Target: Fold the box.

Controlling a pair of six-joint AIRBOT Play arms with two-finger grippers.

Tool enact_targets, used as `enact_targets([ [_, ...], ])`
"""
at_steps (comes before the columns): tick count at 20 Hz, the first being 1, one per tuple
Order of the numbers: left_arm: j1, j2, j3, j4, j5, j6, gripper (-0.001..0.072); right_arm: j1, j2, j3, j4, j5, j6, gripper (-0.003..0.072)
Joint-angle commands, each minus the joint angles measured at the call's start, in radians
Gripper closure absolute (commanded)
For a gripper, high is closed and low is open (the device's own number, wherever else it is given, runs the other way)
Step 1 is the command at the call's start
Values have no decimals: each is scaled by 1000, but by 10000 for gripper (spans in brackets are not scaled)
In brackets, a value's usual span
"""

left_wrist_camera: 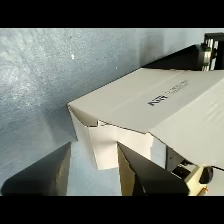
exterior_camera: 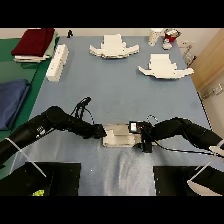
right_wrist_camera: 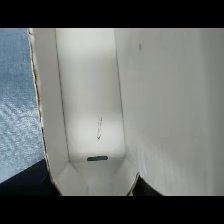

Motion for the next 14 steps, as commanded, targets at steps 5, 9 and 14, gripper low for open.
enact_targets([
  [5,-249,-48,115,358,59,-484,297,0,1,0,0,0,0,244],
  [9,-340,-144,185,453,38,-667,297,0,1,0,0,0,0,244],
  [14,-398,-238,279,544,-34,-803,297,0,1,0,0,0,0,244],
])
